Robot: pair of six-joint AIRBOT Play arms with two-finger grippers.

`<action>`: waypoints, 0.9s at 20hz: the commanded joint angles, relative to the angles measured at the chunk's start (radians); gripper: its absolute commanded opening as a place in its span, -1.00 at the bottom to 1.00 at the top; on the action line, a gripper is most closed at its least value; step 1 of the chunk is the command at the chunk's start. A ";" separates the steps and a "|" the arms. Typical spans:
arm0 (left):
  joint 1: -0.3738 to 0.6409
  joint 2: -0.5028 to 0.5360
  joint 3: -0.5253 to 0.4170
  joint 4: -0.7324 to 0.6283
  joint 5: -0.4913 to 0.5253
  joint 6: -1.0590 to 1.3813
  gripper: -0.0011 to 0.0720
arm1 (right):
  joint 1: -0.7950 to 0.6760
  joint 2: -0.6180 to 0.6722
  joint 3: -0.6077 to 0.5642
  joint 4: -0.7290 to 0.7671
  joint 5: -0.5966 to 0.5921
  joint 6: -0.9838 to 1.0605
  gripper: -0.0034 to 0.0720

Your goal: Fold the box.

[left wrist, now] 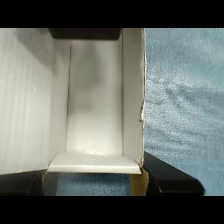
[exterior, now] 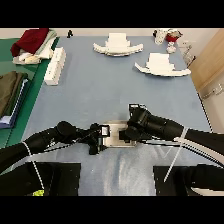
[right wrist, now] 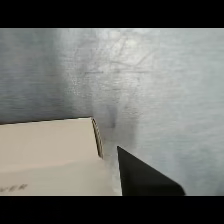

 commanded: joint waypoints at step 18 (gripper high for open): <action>0.001 0.000 0.001 0.000 0.000 -0.001 0.43 | -0.649 0.060 -0.042 0.593 0.109 -0.850 -0.91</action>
